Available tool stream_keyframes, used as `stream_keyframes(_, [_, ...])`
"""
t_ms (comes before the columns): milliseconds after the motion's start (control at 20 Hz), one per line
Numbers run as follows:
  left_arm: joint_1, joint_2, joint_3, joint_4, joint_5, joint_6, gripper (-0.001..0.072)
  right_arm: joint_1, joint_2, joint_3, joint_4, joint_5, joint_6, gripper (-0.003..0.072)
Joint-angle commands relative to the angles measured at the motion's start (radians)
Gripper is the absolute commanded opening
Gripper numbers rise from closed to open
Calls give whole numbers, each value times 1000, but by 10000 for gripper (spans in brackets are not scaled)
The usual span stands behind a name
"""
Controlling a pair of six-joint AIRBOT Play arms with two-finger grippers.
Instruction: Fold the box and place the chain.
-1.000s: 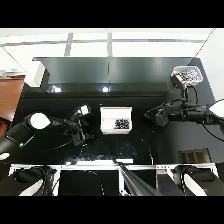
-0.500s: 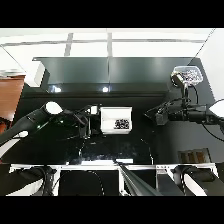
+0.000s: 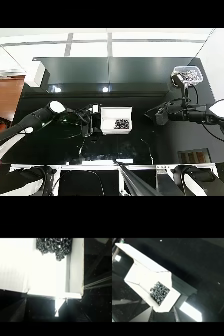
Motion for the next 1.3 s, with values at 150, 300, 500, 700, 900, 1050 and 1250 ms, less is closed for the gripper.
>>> stream_keyframes(150, [-1, -14, 1, -25, 3, 18, 711, 1, 0, 0, 0, -12, 0, 314])
stream_keyframes(300, [-1, -15, 1, -34, 0, 60, 711, 1, 0, 0, 0, -19, 0, 314])
stream_keyframes(500, [-1, -21, 2, -38, 2, 66, 711, 1, 0, 0, 0, -24, 0, 314])
stream_keyframes(700, [-9, -21, 3, -68, 8, 85, 711, 1, 0, 0, 1, -45, 0, 314])
stream_keyframes(900, [-28, -21, 3, -63, 17, 93, 711, 1, 0, 0, 4, -57, 0, 314])
stream_keyframes(1050, [-28, -21, 3, -63, 17, 94, 711, 1, 0, 0, 4, -59, 0, 314])
stream_keyframes(1250, [-34, -21, 3, -64, 18, 96, 685, 1, 0, -1, 8, -71, 0, 314])
